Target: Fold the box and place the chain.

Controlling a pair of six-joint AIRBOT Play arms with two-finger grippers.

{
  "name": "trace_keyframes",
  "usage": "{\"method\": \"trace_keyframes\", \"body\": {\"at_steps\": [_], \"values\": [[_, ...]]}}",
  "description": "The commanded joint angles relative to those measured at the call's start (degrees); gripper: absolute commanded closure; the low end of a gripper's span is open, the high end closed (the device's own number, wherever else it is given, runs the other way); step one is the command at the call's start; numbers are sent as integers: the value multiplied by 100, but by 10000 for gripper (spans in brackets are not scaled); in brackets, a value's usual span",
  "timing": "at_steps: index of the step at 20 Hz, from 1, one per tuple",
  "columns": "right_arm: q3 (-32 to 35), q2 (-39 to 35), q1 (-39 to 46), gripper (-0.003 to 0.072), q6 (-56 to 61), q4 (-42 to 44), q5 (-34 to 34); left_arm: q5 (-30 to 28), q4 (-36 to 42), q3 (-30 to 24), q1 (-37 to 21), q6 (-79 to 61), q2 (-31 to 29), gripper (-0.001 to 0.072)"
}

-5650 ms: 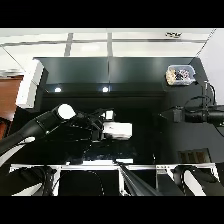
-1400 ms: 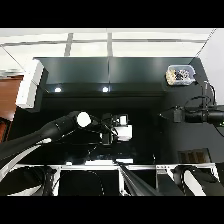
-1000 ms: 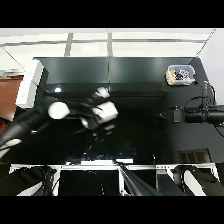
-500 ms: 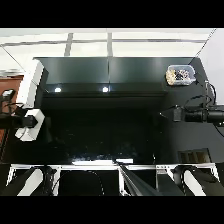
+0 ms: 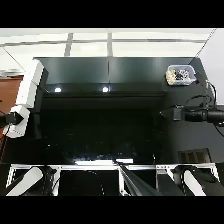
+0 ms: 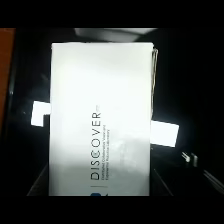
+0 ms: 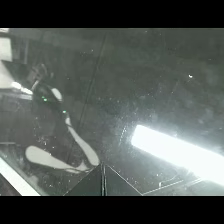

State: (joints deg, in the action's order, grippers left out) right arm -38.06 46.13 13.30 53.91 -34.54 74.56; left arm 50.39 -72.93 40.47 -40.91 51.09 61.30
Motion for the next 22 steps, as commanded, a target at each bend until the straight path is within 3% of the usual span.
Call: {"method": "trace_keyframes", "body": {"at_steps": [1,4,8,9,10,14,16,17,18,19,22], "values": [[0,-2,2,674,138,2,-153,-332,151,68,-63,-544,197,363],[0,-2,2,674,184,2,-155,-361,428,72,15,-968,393,363],[0,-2,2,674,186,9,-323,-811,544,72,302,-975,507,354],[0,-2,2,674,186,37,-350,-981,544,85,348,-957,498,217],[0,-2,2,674,195,87,-350,-1014,546,170,369,-933,472,-10],[0,-2,-417,674,203,297,-479,-743,708,1187,658,-417,153,4],[-90,94,-920,674,221,251,-1154,-326,1453,1696,885,179,20,13],[-269,254,-1132,674,369,212,-1375,-74,1945,1875,1019,466,-33,91],[-531,468,-1346,674,527,-9,-1449,310,2435,2026,1174,669,-94,451],[-807,660,-1545,674,568,-470,-1443,643,2747,2074,1362,595,-184,687],[-1097,791,-1880,674,592,-2332,-1526,387,2361,1687,2549,597,-855,689]]}}
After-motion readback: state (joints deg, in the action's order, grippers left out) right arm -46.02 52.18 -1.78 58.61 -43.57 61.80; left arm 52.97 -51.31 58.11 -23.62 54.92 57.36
